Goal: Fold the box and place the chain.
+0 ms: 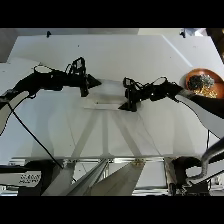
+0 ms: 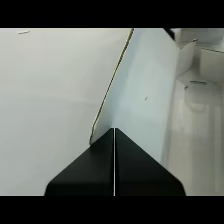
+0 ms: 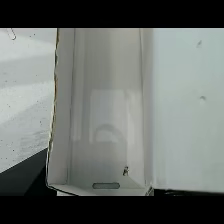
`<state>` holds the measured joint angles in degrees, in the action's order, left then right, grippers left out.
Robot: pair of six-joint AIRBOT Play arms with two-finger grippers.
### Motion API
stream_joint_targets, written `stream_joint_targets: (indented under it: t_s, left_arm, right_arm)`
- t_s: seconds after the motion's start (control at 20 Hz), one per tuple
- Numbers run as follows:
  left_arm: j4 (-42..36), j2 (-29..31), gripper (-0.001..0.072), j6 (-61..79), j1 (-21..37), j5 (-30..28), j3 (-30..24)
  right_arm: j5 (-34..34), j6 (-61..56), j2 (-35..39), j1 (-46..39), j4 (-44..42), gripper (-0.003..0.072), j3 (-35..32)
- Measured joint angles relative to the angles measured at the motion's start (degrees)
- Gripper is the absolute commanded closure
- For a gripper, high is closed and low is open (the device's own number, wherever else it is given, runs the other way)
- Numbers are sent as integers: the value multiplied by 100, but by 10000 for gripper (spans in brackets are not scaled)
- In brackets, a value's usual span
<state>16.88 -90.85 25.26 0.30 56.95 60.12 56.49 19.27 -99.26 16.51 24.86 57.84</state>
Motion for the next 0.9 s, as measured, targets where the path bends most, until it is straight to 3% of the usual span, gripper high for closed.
stream_joint_targets:
  t_s: [0.25,0.5,0.9]
  left_arm:
    - [-22,-197,705,-302,-2,-503,-59]
    - [79,-280,704,-446,-2,-634,-267]
    - [-214,-68,704,-341,177,-144,-365]
  right_arm:
    - [-2,4,0,-2,-9,169,0]
    - [15,13,-2,0,9,169,0]
    - [4,17,-2,0,2,169,0]
